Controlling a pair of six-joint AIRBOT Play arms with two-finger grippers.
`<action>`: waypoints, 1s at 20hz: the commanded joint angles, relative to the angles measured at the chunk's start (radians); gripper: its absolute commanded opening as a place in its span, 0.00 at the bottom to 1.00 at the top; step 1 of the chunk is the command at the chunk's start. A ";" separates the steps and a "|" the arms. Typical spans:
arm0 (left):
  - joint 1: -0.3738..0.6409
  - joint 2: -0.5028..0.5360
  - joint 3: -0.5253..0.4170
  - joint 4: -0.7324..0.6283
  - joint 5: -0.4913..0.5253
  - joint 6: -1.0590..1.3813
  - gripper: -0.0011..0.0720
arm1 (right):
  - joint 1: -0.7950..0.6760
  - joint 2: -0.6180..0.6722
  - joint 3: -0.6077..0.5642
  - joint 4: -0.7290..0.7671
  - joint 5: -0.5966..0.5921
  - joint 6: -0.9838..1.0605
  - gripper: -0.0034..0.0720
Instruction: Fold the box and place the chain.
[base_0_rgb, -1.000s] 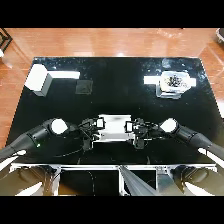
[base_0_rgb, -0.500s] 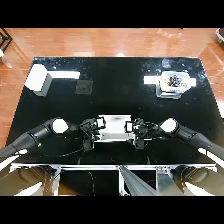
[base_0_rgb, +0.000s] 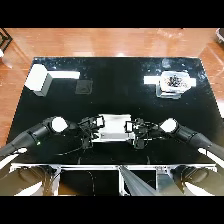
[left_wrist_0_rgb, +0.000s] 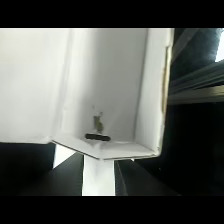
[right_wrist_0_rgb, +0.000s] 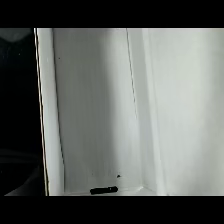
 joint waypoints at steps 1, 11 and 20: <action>0.003 -0.001 0.021 0.001 0.001 0.001 0.41 | 0.001 -0.001 0.000 0.000 0.000 0.000 0.52; 0.000 -0.014 0.023 -0.114 -0.027 0.009 0.35 | 0.001 -0.001 0.000 0.000 0.000 0.000 0.52; -0.036 -0.035 0.019 -0.114 0.063 0.114 0.34 | 0.001 -0.001 0.000 0.000 0.000 0.000 0.52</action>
